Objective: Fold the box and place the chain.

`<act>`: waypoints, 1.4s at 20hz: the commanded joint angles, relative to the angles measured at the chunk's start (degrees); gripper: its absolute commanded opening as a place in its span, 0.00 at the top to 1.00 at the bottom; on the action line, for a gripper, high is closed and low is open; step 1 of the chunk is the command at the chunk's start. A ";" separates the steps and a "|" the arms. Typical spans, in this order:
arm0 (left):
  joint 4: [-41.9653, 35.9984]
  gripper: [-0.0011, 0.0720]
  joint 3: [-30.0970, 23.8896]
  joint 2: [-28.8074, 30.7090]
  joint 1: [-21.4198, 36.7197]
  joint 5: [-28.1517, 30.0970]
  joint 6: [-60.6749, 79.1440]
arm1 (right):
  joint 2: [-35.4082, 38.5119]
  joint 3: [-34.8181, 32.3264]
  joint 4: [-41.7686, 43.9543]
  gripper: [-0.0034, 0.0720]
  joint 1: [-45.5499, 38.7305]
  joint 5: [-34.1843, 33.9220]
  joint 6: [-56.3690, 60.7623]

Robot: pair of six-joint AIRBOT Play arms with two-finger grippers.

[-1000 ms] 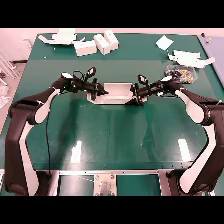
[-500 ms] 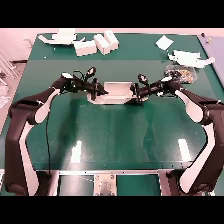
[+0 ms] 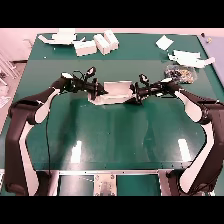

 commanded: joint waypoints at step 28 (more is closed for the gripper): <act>0.02 0.96 0.00 0.04 -0.04 -0.04 0.04 | -2.36 6.12 -5.31 0.07 0.07 7.30 9.86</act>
